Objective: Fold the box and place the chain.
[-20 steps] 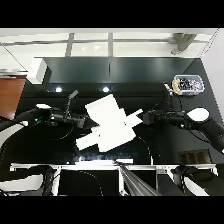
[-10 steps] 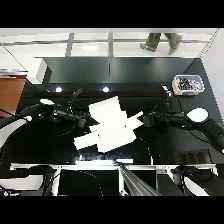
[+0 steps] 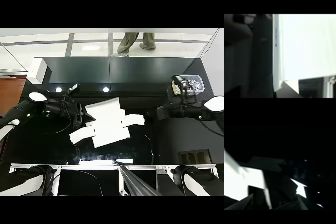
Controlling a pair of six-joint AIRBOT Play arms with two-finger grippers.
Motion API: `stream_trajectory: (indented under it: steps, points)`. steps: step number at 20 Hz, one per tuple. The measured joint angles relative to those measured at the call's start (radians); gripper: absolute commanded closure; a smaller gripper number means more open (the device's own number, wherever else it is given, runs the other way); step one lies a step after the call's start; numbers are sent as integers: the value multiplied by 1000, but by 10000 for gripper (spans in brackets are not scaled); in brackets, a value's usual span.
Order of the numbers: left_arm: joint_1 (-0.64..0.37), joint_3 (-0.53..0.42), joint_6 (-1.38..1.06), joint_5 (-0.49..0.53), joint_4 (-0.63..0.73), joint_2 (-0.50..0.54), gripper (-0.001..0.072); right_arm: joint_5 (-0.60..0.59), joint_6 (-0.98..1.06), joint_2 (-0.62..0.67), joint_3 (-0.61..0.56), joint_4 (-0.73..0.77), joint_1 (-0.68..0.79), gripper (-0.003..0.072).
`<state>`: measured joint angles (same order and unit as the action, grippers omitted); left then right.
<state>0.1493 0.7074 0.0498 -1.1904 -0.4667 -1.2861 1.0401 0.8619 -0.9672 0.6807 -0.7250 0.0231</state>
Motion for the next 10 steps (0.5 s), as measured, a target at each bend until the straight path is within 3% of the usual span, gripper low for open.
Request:
stream_trajectory:
  steps: [3, 10]
  points:
    - [58, 1, -123, 30, -64, 48, 685, 5, 1, 0, 35, -31, 52, 46]
    - [193, -31, -282, 251, -109, 34, 683, -25, -111, 0, 48, -35, 24, 46]
